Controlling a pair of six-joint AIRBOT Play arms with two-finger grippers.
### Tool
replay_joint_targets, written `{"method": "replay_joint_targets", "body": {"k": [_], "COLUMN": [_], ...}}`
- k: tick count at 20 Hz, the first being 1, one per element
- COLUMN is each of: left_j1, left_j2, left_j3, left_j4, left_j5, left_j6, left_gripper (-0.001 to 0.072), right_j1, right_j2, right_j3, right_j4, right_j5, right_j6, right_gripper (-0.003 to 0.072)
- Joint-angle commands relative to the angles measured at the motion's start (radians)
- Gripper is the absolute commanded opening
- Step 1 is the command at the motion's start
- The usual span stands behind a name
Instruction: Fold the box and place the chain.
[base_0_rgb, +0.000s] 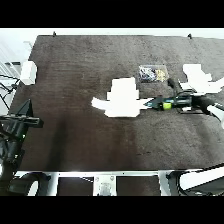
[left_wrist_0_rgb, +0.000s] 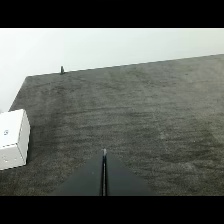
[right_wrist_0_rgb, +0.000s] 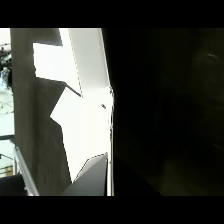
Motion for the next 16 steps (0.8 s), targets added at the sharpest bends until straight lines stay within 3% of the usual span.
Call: {"method": "replay_joint_targets", "body": {"k": [1, 3, 7, 14, 15, 16], "left_j1": [0.0, 0.0, 0.0, 0.0, 0.0, 0.0], "left_j2": [0.0, 0.0, 0.0, 0.0, 0.0, 0.0], "left_j3": [0.001, 0.001, 0.001, 0.001, 0.001, 0.002], "left_j4": [0.0, 0.0, 0.0, 0.002, 0.011, 0.011], "left_j5": [0.0, 0.0, 0.0, -0.027, -0.052, -0.088], "left_j6": [0.0, 0.0, 0.0, 0.003, 0.019, 0.033], "left_gripper": [0.0019, 0.0019, 0.0019, 0.0039, 0.0546, 0.0713], "right_j1": [0.165, 0.219, 0.254, 0.272, 0.277, 0.281], "right_j2": [0.033, 0.024, -0.023, -0.021, -0.021, -0.021], "right_j3": [-0.04, -0.006, 0.069, 0.056, 0.054, 0.054], "right_j4": [0.068, 0.065, 0.062, 0.061, 0.067, 0.069], "right_j5": [-0.209, -0.296, -0.318, -0.345, -0.349, -0.35], "right_j6": [-0.036, -0.036, -0.035, -0.059, -0.06, -0.063], "right_gripper": [0.0004, 0.0004, 0.0004, 0.0003, 0.0003, 0.0003]}}
